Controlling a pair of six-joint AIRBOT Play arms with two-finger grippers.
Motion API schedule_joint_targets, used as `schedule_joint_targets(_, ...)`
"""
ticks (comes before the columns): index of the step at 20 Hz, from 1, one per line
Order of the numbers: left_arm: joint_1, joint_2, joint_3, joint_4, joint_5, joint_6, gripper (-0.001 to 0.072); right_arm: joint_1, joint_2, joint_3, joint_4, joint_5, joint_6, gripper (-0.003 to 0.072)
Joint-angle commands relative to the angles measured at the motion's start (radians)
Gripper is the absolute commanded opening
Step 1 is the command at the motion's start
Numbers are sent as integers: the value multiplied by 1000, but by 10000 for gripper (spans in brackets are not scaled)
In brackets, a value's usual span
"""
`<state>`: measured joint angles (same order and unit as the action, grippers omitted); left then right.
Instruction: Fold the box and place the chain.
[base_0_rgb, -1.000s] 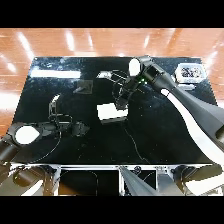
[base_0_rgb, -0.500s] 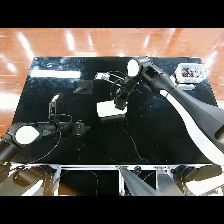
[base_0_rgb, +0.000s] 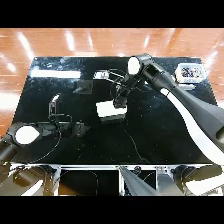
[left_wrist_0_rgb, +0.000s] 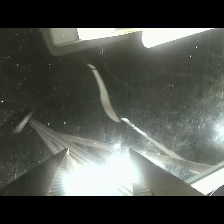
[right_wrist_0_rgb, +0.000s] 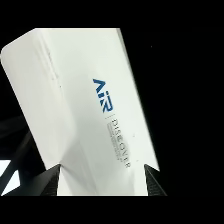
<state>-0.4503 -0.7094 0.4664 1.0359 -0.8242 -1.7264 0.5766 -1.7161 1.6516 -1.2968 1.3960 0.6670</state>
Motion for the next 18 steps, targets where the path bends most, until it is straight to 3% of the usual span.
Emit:
schedule_joint_targets(1, 2, -1, 0, 14, -48, 32, 490, -3, -1, 19, 4, -56, -163, 614)
schedule_joint_targets(5, 2, -1, 0, 21, -81, 59, 489, 0, -1, 19, 55, -83, -392, 615)
schedule_joint_targets(8, 2, -1, 8, 22, -78, 60, 489, -15, -1, 18, 94, 8, -391, 618)
schedule_joint_targets(9, 2, -1, 11, 21, -74, 60, 489, -19, -1, 18, 129, 28, -391, 709)
schedule_joint_targets(14, 2, -1, 22, 21, -74, 59, 489, -26, -1, -11, 194, 39, -387, 710)
schedule_joint_targets(18, 2, -1, 22, 22, -61, 59, 489, -22, -5, -78, 130, -28, -392, 709)
